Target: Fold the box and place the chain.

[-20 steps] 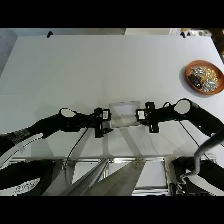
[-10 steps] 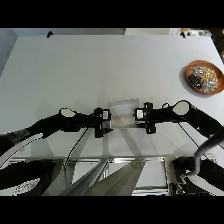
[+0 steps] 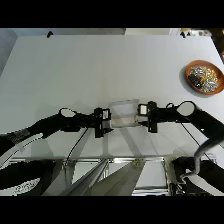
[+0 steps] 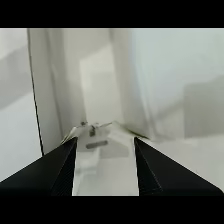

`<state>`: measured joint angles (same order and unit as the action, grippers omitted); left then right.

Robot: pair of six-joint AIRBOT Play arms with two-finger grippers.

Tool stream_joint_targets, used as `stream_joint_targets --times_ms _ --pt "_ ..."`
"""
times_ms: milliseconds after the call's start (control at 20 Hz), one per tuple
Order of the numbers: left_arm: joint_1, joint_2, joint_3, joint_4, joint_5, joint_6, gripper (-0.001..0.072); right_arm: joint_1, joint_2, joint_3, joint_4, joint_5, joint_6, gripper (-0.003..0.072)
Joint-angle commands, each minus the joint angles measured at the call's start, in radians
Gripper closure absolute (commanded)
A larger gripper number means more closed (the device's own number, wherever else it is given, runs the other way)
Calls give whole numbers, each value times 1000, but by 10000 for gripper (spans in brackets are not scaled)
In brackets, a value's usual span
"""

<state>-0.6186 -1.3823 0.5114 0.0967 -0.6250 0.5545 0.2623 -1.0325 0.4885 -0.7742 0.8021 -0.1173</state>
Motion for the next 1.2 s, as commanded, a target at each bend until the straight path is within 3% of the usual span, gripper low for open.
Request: stream_joint_targets --times_ms 0,50,200,400,550,700,1150 --pt "0 0 0 1 -1 3 573 -85 112 0 42 24 183 324" --pt "0 0 0 1 -1 3 573 -123 155 0 71 32 236 375" --pt "0 0 0 1 -1 3 573 -253 241 0 79 53 412 670" --pt "0 0 0 1 -1 3 573 -351 212 0 71 14 882 671" --pt "0 0 0 1 -1 3 573 -427 138 0 20 56 1071 671" --pt "0 0 0 1 -1 3 573 -447 39 0 -93 73 1140 672" --pt "0 0 0 1 -1 3 573 -320 -145 0 -15 142 1101 672"
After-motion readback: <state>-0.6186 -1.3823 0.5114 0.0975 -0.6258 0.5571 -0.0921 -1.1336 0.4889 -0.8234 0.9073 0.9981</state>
